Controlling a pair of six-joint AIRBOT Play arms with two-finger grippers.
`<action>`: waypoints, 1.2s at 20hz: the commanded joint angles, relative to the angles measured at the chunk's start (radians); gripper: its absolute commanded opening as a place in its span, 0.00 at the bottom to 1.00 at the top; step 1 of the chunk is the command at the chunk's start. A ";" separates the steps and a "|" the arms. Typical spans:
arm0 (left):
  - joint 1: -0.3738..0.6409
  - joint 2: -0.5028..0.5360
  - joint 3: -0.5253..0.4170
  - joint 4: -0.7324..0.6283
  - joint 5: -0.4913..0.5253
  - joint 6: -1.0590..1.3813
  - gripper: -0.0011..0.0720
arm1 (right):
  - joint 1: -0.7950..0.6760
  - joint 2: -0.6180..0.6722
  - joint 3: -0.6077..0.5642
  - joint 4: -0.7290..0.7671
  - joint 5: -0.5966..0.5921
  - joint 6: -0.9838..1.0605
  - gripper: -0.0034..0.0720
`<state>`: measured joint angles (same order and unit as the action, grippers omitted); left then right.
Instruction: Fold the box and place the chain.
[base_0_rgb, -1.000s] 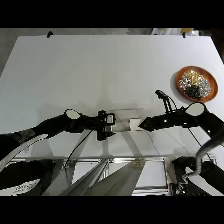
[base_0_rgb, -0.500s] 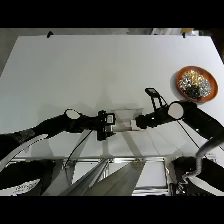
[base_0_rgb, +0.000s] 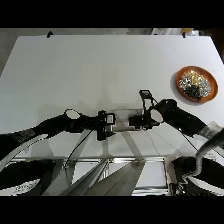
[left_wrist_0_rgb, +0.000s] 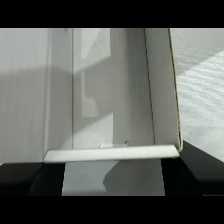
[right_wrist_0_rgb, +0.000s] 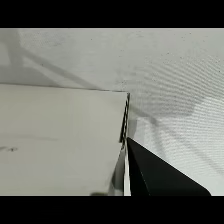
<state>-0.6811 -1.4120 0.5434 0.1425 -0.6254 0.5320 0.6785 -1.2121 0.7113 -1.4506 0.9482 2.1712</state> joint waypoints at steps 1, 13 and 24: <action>0.000 0.000 0.000 0.000 0.000 0.000 0.25 | 0.021 -0.029 0.008 -0.097 0.017 0.110 0.39; 0.000 0.000 0.000 0.000 0.000 0.000 0.25 | 0.063 -0.085 0.046 -0.129 0.032 0.109 0.07; 0.000 0.000 0.000 0.000 0.000 0.000 0.25 | 0.063 -0.085 0.046 -0.143 0.028 0.109 0.22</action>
<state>-0.6811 -1.4120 0.5434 0.1421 -0.6254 0.5316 0.7410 -1.2964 0.7563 -1.5890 0.9745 2.2807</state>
